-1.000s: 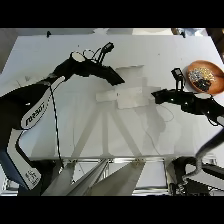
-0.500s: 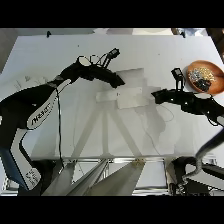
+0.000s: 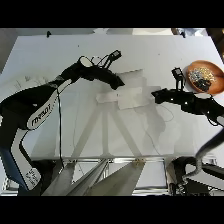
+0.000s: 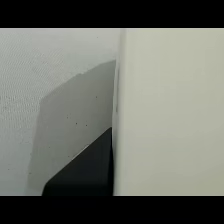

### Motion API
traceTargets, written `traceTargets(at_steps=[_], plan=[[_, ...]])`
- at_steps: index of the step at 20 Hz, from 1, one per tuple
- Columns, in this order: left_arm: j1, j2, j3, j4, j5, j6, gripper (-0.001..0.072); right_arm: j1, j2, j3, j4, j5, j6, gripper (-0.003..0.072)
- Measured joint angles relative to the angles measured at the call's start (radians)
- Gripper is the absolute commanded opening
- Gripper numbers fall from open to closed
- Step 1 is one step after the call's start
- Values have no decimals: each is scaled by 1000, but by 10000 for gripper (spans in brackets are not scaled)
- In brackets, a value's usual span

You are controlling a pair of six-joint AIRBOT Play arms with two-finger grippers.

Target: Fold the box and place the chain.

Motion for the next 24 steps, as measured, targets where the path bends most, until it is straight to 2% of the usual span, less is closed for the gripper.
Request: traceTargets(at_steps=[14, 15, 16, 17, 18, 24], plan=[[0, -1, 0, 9, -26, 0, 10, 0, 0, 0, -2, -3, 0, 15], [0, -1, 0, 9, -26, 0, 10, 0, 0, -1, -2, -4, 0, 87], [0, -1, -1, 18, -26, -1, 10, 0, 0, -1, -4, -5, -1, 261], [0, -4, -2, 24, -23, -3, 10, 0, -1, -2, -5, -5, 0, 397], [1, -2, -2, 21, -18, -2, 10, 0, 1, -1, 4, -5, 1, 464], [5, 35, -2, 12, -69, 29, 4, -6, 98, 8, 77, -6, 27, 464]])
